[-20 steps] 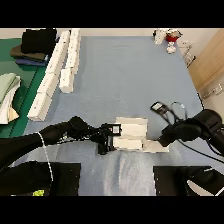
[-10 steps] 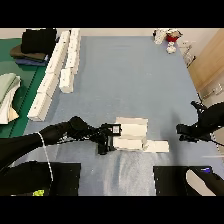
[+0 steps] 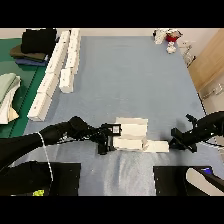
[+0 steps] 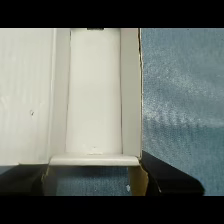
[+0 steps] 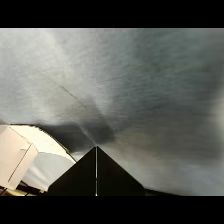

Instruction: Fold the box.

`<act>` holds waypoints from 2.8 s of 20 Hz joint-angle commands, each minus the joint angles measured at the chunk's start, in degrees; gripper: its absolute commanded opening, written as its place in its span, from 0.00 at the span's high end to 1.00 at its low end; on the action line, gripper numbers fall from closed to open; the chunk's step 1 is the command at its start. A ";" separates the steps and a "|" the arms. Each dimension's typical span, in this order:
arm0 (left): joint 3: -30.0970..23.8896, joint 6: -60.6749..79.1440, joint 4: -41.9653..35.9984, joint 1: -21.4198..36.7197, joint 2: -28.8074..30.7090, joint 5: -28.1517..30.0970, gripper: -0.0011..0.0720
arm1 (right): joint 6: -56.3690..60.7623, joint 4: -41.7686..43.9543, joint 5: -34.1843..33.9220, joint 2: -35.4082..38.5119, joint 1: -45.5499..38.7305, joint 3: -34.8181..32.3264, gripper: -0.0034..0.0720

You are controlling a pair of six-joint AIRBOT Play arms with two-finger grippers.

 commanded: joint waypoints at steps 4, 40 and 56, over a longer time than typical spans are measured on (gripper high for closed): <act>0.02 0.02 0.02 0.02 0.04 0.02 0.30 | -1.77 7.15 -0.81 -0.48 3.02 -2.10 0.95; 0.02 0.02 0.00 0.04 0.04 0.02 0.30 | -3.82 12.33 7.02 6.99 18.03 -4.68 0.95; 0.02 0.04 0.02 0.04 0.04 0.02 0.30 | -3.54 13.42 3.63 11.19 22.53 3.37 0.95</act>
